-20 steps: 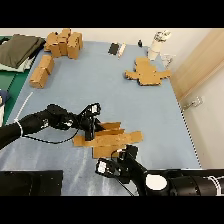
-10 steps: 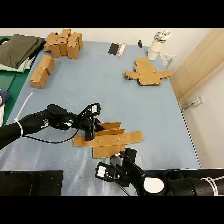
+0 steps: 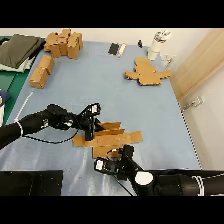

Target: Fold the box.

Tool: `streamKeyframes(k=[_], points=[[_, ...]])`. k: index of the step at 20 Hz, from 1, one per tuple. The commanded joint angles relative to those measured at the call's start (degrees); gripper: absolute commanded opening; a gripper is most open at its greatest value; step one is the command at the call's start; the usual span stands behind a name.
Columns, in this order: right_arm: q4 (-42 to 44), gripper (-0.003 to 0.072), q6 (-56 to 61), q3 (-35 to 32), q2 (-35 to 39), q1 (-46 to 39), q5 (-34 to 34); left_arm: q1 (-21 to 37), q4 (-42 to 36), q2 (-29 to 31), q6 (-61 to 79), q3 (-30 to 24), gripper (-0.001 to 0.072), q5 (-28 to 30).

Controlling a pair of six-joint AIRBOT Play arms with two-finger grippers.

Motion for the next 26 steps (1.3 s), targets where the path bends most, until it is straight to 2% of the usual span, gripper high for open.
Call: streamKeyframes(k=[1,12,16,22,24,26], points=[[-0.3,0.0524,0.0,0.0,-1.0,-2.2,1.6,0.0,0.0,0.0,0.0,0.0,0.0014,0.0],[0.6,0.0524,0.0,0.8,-0.8,-4.2,2.1,0.0,0.0,0.0,0.0,0.0,0.0014,0.0],[1.4,0.0524,0.0,1.3,1.9,-4.2,1.9,0.0,0.0,0.0,0.0,0.0,0.0014,0.0],[-2.6,0.0522,0.0,1.3,4.0,-4.2,1.5,0.0,0.0,0.0,0.0,0.0,0.0014,0.0],[-0.7,0.0521,-0.8,1.3,4.1,-4.2,1.2,0.0,0.0,0.0,0.0,0.0,0.0014,0.0],[3.8,0.0521,-7.6,1.1,4.1,-4.1,1.0,0.0,0.0,0.0,0.0,0.0,0.0014,0.0]])
